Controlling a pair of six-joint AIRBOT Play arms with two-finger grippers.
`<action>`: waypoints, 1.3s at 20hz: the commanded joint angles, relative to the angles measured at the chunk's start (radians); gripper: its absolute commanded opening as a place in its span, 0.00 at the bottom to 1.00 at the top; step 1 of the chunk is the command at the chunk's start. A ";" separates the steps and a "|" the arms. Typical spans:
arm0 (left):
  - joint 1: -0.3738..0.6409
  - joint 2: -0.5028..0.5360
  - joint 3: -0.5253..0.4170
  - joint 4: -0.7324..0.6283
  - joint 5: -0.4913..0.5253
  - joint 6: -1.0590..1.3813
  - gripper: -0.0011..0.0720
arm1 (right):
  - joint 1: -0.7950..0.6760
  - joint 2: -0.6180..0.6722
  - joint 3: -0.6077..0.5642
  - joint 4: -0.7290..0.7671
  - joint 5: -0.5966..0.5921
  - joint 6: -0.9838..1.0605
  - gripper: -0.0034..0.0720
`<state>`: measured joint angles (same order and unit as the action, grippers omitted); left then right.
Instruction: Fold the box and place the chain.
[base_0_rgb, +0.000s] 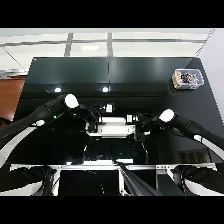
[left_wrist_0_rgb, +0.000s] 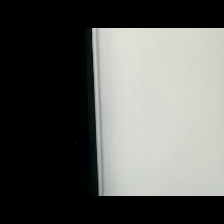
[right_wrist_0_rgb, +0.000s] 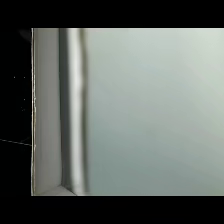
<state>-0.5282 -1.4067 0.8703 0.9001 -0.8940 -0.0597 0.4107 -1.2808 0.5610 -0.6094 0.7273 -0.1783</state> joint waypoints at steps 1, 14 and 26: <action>0.000 0.000 0.000 0.000 0.000 0.000 0.06 | -0.003 0.000 0.000 0.006 0.004 -0.001 0.87; 0.002 0.088 0.001 0.204 -0.006 -0.227 0.98 | -0.003 0.000 0.000 0.005 0.004 -0.001 0.59; 0.139 0.492 -0.032 0.437 -0.384 -1.083 0.05 | -0.003 0.000 0.000 0.005 0.002 -0.001 0.59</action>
<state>-0.4397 -0.9646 0.8597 1.4986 -1.1538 -0.9501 0.4076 -1.2808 0.5610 -0.6044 0.7296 -0.1795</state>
